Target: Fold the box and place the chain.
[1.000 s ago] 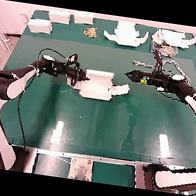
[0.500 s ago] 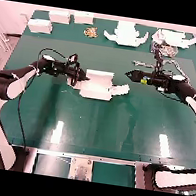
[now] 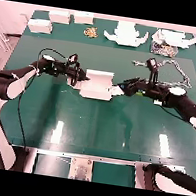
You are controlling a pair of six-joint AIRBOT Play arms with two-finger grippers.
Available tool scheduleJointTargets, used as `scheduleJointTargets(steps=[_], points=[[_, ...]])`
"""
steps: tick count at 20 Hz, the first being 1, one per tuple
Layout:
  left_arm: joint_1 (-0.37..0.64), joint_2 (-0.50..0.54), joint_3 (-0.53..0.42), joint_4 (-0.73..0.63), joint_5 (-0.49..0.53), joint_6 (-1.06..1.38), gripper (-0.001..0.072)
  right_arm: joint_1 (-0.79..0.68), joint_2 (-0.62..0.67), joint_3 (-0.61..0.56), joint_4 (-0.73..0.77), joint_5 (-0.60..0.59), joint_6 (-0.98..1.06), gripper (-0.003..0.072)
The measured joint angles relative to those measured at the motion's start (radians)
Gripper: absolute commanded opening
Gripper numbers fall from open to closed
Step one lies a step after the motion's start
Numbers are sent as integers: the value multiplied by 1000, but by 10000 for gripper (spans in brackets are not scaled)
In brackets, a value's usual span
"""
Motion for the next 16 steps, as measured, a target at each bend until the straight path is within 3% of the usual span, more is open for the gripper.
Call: scheduleJointTargets(steps=[2,8,10,11,16], points=[[0,0,0,0,0,0,20,40,32,-40,-4,-11,-123,584],[0,0,0,0,0,0,20,143,61,-127,-37,-85,-387,584],[0,0,0,0,0,0,20,174,54,-142,-65,-127,-430,587],[0,0,0,0,0,0,20,189,44,-147,-76,-145,-455,646],[0,0,0,0,0,0,20,265,-9,-157,-99,-269,-592,647]])
